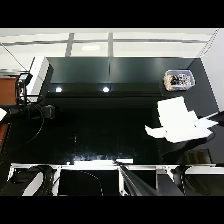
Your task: Fold the box and place the chain.
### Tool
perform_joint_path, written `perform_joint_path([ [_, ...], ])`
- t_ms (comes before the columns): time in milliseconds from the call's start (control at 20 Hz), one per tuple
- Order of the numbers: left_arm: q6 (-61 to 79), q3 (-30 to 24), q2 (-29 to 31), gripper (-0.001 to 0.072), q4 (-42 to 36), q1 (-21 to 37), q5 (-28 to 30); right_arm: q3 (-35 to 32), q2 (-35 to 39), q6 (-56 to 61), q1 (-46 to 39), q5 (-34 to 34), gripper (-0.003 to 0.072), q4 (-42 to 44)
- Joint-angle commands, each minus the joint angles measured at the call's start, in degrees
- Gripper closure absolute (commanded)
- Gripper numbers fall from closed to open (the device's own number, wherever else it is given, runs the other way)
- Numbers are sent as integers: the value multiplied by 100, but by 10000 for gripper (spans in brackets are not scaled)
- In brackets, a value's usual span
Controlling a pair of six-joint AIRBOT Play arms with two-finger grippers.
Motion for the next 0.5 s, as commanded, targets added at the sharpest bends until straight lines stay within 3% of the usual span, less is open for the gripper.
perform_joint_path([
  [0, 103, 4, 0, 4, 2, -4, -20, -774, 715, 179, 516, -601, 671, 1491],
  [150, 101, 4, 0, 4, -131, -4, -15, -1606, 1534, 365, 1458, -1567, 671, 2041],
  [450, 98, -22, -63, 4, -863, -7, -9, -3434, 3421, 634, 4135, -4398, 670, 2769],
])
